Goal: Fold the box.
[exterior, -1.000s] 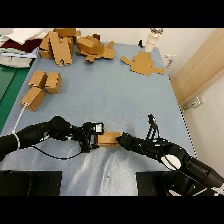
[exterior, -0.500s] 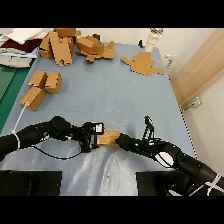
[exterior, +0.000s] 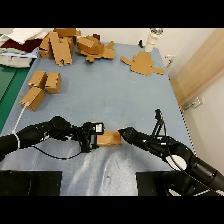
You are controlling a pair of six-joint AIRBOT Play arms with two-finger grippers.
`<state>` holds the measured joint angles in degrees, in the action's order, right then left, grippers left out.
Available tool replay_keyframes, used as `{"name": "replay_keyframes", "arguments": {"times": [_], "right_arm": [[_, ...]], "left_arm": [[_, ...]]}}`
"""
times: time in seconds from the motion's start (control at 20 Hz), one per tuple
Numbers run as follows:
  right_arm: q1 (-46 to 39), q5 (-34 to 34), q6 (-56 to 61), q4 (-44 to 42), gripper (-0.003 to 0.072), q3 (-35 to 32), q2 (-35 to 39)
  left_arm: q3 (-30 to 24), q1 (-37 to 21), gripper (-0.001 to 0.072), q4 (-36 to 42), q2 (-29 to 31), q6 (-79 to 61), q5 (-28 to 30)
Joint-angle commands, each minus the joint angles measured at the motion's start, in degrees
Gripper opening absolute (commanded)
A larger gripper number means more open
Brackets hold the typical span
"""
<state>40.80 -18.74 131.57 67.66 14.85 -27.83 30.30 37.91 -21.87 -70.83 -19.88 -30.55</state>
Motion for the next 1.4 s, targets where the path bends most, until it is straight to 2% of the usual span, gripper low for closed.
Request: {"name": "replay_keyframes", "arguments": {"times": [0.0, 0.25, 0.35, 0.45, 0.5, 0.55, 0.65, 0.8, 0.95, 1.1, 1.25, 1.35], "right_arm": [[-0.8, 0.2, 0.0, 2.4, 0.0002, 0.1, 1.0], [-0.9, 0.2, 0.6, 4.2, 0.0002, 0.1, 1.0], [-1.7, 0.2, 2.1, 4.4, 0.0002, 0.1, 1.1], [-3.5, 0.2, 2.2, 4.4, 0.0003, 0.1, 1.7], [-4.6, 0.2, 2.2, 4.4, 0.0003, 0.1, 2.4], [-5.6, 0.2, 2.1, 4.4, 0.0002, 0.1, 3.0], [-7.6, 0.2, 2.1, 4.6, 0.0002, 0.1, 4.6], [-9.8, 0.2, 1.9, 5.0, 0.0003, 0.1, 7.1], [-10.1, 0.1, 1.9, 6.8, 0.0002, 0.1, 8.6], [-10.1, -0.2, 1.9, 6.8, 0.0002, 0.1, 8.5], [-10.1, -0.3, 2.0, 6.6, 0.0003, 0.1, 8.5], [-10.1, -0.3, 2.0, 6.5, 0.0003, 0.1, 8.6]], "left_arm": [[0.1, 0.0, 0.0482, 0.0, 0.0, 0.0, 0.1], [1.0, -0.1, 0.0481, 0.6, 1.7, 2.9, 2.3], [2.2, -0.1, 0.0482, 0.5, 6.0, 13.3, 8.2], [2.5, -1.2, 0.0482, -0.1, 10.5, 21.7, 18.8], [2.5, -3.2, 0.0482, -0.3, 12.3, 23.9, 22.5], [2.5, -6.2, 0.0482, -0.2, 13.7, 24.5, 23.5], [2.4, -13.6, 0.0482, -0.2, 14.7, 24.5, 21.6], [1.2, -25.0, 0.0482, -0.3, 14.7, 24.5, 15.0], [-1.4, -34.3, 0.0482, -0.3, 14.7, 27.1, 13.9], [-3.7, -40.5, 0.0482, -0.9, 14.7, 27.4, 12.4], [-5.4, -44.3, 0.0481, -8.3, 14.7, 29.0, 10.0], [-5.7, -46.5, 0.0482, -15.6, 14.7, 36.6, 9.9]]}}
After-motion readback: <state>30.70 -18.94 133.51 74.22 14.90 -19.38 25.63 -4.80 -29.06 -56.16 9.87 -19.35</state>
